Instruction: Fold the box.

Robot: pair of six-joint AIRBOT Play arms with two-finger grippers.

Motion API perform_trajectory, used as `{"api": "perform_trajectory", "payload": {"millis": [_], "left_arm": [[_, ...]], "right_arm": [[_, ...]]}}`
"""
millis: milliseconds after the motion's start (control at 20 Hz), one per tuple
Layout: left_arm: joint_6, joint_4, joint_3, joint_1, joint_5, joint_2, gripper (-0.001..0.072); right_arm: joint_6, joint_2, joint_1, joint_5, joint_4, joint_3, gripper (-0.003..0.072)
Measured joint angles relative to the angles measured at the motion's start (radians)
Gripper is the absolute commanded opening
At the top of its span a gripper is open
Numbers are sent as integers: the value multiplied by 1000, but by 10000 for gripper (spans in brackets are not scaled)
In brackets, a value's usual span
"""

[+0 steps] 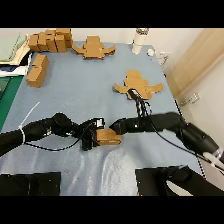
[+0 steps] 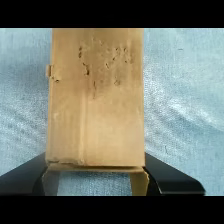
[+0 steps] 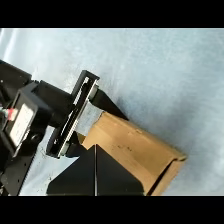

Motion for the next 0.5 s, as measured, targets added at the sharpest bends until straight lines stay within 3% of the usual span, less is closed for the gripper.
{"api": "perform_trajectory", "payload": {"millis": [250,500], "left_arm": [[0,0,0,0,0,0,372],[0,0,0,0,0,0,372]], "right_arm": [[-319,-206,-179,-202,260,44,0],[-484,-281,-219,-312,409,-37,0]]}}
